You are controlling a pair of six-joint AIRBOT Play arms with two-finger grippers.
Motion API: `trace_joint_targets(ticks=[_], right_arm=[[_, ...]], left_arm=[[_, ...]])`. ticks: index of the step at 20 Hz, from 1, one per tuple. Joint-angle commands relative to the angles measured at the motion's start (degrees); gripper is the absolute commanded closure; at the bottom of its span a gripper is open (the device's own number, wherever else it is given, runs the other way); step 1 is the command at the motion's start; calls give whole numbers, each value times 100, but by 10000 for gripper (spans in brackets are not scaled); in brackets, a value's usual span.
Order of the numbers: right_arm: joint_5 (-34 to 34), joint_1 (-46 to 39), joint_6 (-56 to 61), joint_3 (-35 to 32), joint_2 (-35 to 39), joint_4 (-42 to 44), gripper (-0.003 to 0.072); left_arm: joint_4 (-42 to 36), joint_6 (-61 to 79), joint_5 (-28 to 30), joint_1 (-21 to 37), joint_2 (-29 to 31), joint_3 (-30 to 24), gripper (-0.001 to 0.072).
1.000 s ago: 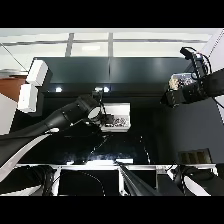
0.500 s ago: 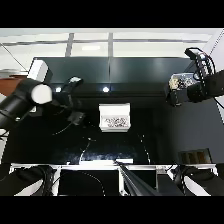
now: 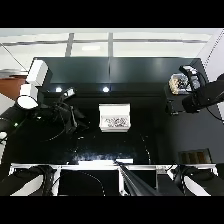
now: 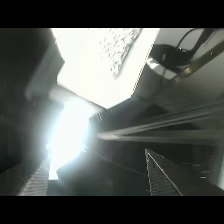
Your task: Fold the box and place the chain.
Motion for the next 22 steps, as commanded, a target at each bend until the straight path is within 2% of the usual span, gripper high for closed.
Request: trace_joint_targets(ticks=[1, 3, 7, 10, 15, 18, 22], right_arm=[[22, -2, 17, -98, 4, -24, -22], [22, -2, 26, -98, 2, -22, -22], [162, -2, 31, -98, 2, -13, -22], [472, -2, 70, -98, 2, 22, -21], [466, -2, 70, -98, 2, 20, -22], [470, -2, 70, -98, 2, 22, -22], [461, -2, 72, -98, 2, 22, -21]], left_arm=[[-933, 2500, -74, 39, -669, -39, 2], [-920, 2850, -308, 33, -1095, 127, 2], [-879, 2855, -79, -153, -1384, 234, 0], [-813, 2787, 317, -503, -1416, 264, -1], [-837, 2771, 442, -678, -1432, 308, 2], [-820, 2396, 868, -839, -1443, 317, 2], [-599, 2306, 916, -1045, -1449, 321, 3]])
